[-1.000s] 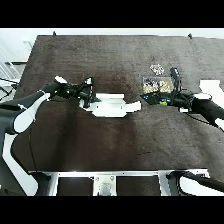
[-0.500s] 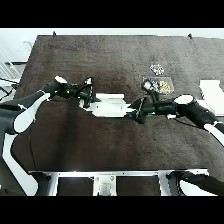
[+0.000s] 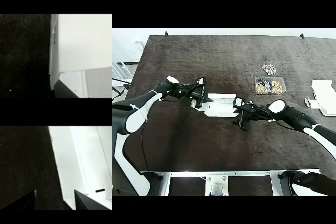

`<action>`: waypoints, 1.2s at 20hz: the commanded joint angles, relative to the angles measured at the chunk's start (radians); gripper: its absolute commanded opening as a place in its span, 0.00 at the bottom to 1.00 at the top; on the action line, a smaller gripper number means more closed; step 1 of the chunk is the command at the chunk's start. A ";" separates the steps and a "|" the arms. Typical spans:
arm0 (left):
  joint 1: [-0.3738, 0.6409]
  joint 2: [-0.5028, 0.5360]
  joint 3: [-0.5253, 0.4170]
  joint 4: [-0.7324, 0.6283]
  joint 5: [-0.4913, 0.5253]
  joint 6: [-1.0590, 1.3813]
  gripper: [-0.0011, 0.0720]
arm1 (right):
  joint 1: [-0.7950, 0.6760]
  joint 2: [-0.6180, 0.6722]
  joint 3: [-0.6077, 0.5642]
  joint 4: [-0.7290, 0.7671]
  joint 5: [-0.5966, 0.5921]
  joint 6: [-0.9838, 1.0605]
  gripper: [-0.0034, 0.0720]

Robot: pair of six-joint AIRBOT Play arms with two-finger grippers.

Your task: Fold the box and place the chain.

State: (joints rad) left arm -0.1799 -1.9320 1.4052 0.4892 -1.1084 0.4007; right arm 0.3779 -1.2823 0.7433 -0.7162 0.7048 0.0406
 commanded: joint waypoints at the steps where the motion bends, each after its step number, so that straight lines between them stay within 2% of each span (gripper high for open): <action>1: 0.001 -0.001 0.000 0.000 0.000 0.000 0.04 | 0.018 -0.034 0.000 -0.018 -0.090 -0.016 0.81; 4: 0.001 -0.001 0.000 0.000 0.000 0.000 0.04 | 0.020 -0.055 0.000 -0.017 -0.178 -0.016 0.81; 8: 0.001 -0.001 0.000 0.000 0.000 0.000 0.04 | 0.019 -0.093 0.005 -0.012 -0.225 -0.017 0.81; 11: 0.001 -0.001 0.000 0.000 0.000 0.000 0.04 | 0.019 -0.108 0.011 0.065 -0.279 -0.095 0.81; 17: 0.001 -0.001 0.000 0.000 0.000 0.000 0.04 | -0.013 -0.114 0.063 0.099 -0.274 -0.113 0.81; 24: 0.001 -0.001 0.000 0.000 0.000 0.000 0.04 | -0.063 -0.132 0.131 0.095 -0.165 -0.125 0.81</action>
State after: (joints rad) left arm -0.1795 -1.9320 1.4052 0.4892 -1.1080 0.4000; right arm 0.3321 -1.4025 0.8497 -0.6212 0.4973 -0.0742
